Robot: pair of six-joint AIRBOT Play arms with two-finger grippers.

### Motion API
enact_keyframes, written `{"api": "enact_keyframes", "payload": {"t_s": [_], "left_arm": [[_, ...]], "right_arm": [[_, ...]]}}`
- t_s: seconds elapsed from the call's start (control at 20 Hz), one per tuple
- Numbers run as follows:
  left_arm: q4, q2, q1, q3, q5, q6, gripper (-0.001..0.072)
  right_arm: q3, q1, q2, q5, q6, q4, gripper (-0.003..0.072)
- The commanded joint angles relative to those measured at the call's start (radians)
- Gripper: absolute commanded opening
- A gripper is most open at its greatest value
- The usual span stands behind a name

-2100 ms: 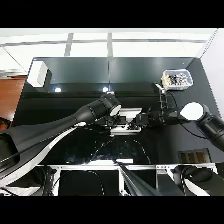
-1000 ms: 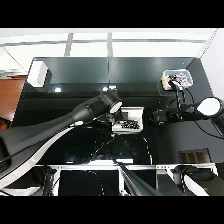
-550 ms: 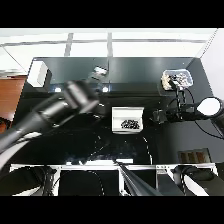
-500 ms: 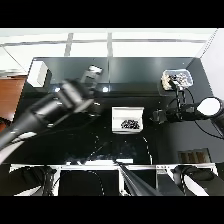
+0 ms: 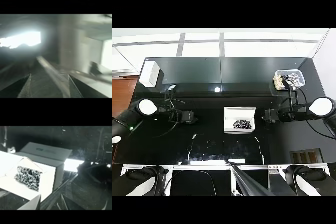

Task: Fold the box and place the chain.

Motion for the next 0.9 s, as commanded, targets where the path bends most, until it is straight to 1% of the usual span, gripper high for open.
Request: {"api": "enact_keyframes", "payload": {"t_s": [0.0,0.05,0.1,0.15,0.2,0.25,0.3,0.4,0.65,0.85], "left_arm": [[-0.494,-0.048,0.034,-0.064,-0.053,0.912,0.0534],[-0.496,-0.06,0.019,-0.062,-0.069,1.046,0.0536],[-0.496,-0.066,0.007,-0.062,-0.071,1.161,0.0576],[-0.496,-0.068,-0.007,-0.061,-0.069,1.288,0.0691],[-0.496,-0.068,-0.023,-0.061,-0.069,1.41,0.0715],[-0.492,-0.071,-0.039,-0.059,-0.063,1.551,0.0716],[-0.491,-0.08,-0.051,-0.05,-0.049,1.616,0.0716],[-0.493,-0.129,-0.065,-0.016,-0.044,1.658,0.0716],[-0.492,-0.275,-0.126,0.096,-0.043,1.666,0.0716],[-0.494,-0.349,-0.185,0.144,-0.043,1.653,0.0716]], "right_arm": [[0.001,0.001,0.001,-0.014,0.019,0.0,0.0305],[0.001,0.001,0.001,-0.016,0.02,0.0,0.0305],[0.001,0.001,0.001,-0.016,0.02,0.0,0.0305],[0.001,0.001,0.001,-0.016,0.02,0.0,0.0305],[0.001,0.001,0.001,-0.016,0.021,0.0,0.0305],[0.001,0.001,0.001,-0.017,0.027,0.0,0.0305],[0.001,0.001,0.001,-0.02,0.028,0.0,0.0305],[0.001,0.002,0.001,-0.023,0.031,0.001,0.0305],[0.001,0.005,0.001,-0.023,0.031,0.0,0.0305],[0.001,0.005,0.001,-0.024,0.031,0.0,0.0305]]}}
